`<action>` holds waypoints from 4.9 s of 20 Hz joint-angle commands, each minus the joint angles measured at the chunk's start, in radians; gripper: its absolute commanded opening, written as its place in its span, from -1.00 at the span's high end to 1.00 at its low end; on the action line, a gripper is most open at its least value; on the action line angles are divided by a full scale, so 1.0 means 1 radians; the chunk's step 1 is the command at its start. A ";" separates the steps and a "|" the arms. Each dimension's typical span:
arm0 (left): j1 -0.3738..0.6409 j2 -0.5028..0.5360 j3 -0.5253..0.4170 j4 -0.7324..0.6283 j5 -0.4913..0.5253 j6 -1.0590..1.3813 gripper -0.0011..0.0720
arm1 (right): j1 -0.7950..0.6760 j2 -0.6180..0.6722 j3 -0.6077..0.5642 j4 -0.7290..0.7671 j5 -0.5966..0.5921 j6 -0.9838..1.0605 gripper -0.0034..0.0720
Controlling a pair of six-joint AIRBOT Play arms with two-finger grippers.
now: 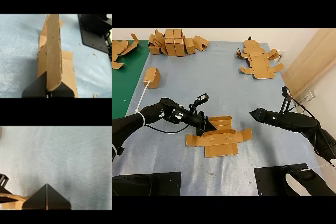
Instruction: Fold the box.
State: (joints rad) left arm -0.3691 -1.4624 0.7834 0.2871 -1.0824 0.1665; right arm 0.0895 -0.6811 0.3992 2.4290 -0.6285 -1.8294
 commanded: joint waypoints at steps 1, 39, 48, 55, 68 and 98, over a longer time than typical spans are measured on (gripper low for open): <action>0.001 0.000 0.001 0.005 0.004 0.002 0.94 | 0.000 0.001 0.001 -0.023 0.000 -0.009 0.89; 0.001 0.000 0.001 0.005 0.006 0.002 0.94 | 0.948 -0.066 -0.124 -1.013 0.142 -0.299 -0.44; 0.001 0.000 0.001 0.005 0.006 0.002 0.94 | 0.945 -0.084 -0.081 -1.023 0.206 -0.297 -0.43; 0.001 0.000 0.001 0.005 0.006 0.002 0.94 | 0.933 -0.086 -0.056 -1.042 0.204 -0.263 -0.44; 0.001 0.000 0.001 0.005 0.006 0.002 0.94 | 0.808 -0.084 -0.056 -1.005 0.259 -0.159 -0.98; 0.001 0.000 0.001 0.005 0.006 0.002 0.94 | 0.657 -0.129 -0.052 -0.747 0.318 -0.436 -0.98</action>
State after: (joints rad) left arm -0.3691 -1.4624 0.7845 0.2913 -1.0760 0.1677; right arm 0.7788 -0.7864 0.3450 1.5444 -0.3416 -2.0850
